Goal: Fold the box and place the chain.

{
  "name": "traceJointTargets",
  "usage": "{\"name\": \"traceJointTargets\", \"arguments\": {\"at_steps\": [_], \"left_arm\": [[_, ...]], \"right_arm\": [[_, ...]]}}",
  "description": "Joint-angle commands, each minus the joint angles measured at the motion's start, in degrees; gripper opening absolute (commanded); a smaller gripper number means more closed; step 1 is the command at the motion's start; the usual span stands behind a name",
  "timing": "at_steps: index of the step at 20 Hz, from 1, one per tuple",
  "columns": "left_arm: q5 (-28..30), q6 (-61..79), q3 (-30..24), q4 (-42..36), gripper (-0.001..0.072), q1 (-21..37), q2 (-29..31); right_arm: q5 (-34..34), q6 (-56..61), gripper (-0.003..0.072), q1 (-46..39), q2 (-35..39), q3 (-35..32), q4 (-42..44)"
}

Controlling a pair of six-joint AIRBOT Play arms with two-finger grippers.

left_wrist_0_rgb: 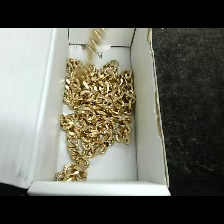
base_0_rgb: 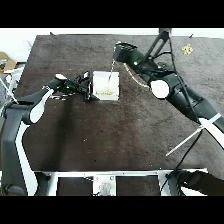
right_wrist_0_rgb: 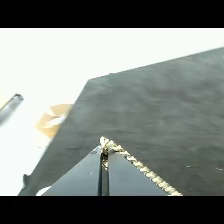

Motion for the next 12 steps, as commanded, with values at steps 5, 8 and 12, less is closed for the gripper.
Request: {"name": "traceJointTargets", "arguments": {"at_steps": [5,8,12], "left_arm": [[0.0,0.0,0.07,0.0,0.0275,0.04,0.04],[0.0,0.0,0.07,0.02,0.0275,0.04,0.04],[0.0,0.0,0.07,0.02,0.0275,0.04,0.04]], "right_arm": [[4.04,4.61,0.0001,2.05,-7.5,-2.78,-0.81],[4.04,7.02,0.0003,1.86,-11.96,-6.75,-0.81],[7.21,7.63,0.0275,-1.07,-15.96,-10.23,-0.83]]}}
